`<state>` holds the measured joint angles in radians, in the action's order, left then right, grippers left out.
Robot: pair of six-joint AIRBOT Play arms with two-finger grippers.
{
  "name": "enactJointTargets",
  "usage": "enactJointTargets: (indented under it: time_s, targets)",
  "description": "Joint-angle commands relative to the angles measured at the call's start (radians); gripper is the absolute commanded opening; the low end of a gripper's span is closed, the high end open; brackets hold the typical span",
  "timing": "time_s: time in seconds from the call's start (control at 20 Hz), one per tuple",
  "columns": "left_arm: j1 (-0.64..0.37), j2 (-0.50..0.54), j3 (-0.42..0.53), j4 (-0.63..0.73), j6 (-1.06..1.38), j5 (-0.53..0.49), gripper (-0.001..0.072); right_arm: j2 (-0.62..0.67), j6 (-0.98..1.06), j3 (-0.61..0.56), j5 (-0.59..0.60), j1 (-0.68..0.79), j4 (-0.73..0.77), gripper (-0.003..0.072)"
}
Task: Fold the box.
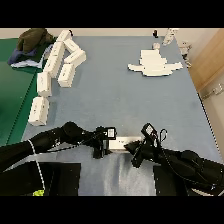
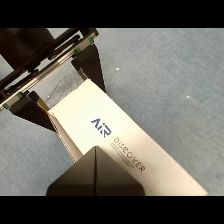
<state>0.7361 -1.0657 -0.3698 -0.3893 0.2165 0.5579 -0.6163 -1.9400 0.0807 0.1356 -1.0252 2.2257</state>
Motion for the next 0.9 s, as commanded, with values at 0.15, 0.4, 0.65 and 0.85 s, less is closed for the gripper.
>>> enactJointTargets:
  time_s: [0.15, 0.4, 0.65, 0.85]
  targets:
    - [0.000, -0.001, 0.000, 0.000, 0.000, 0.000, 0.0509, -0.006, 0.005, -0.002, 0.010, -0.001, -0.005, 0.0003]
    - [0.000, -0.001, 0.000, 0.000, 0.000, 0.000, 0.0510, 0.060, 0.005, 0.023, -0.026, 0.003, -0.039, 0.0003]
    - [0.000, -0.001, 0.000, 0.000, 0.000, 0.000, 0.0509, 0.115, 0.002, 0.050, -0.082, 0.006, -0.145, 0.0003]
    - [0.000, -0.001, 0.000, 0.000, 0.000, 0.000, 0.0509, 0.110, 0.002, 0.076, -0.070, 0.022, -0.226, 0.0003]
